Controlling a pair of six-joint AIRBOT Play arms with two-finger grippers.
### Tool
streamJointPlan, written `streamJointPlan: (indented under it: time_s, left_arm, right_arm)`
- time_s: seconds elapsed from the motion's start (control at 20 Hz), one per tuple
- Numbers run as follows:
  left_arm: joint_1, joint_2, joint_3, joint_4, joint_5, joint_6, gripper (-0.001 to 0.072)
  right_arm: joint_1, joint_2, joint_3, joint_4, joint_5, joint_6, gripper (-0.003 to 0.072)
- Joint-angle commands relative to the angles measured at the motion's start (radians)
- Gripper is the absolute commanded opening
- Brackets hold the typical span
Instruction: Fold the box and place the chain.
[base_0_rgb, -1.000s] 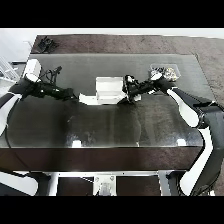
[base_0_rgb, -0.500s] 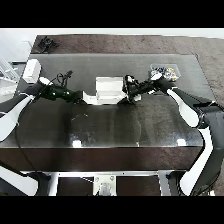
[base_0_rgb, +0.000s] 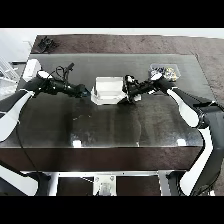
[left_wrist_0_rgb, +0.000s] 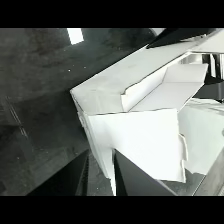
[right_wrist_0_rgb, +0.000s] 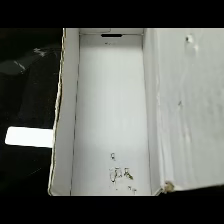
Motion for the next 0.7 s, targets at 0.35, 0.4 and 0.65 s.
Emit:
streamJointPlan:
  time_s: [0.35, 0.4, 0.65]
  left_arm:
    - [-0.029, 0.0, 0.006, 0.001, 0.008, -0.002, 0.0444]
    - [-0.029, 0.0, 0.007, 0.001, 0.008, -0.003, 0.0447]
    - [-0.037, 0.0, 0.007, -0.004, 0.032, -0.05, 0.0445]
  right_arm:
    - [0.001, 0.0, 0.0, 0.0, 0.0, 0.0, 0.0569]
    - [0.001, 0.0, 0.0, 0.0, 0.0, 0.0, 0.0569]
    - [0.001, 0.0, 0.0, 0.0, 0.0, 0.0, 0.0569]
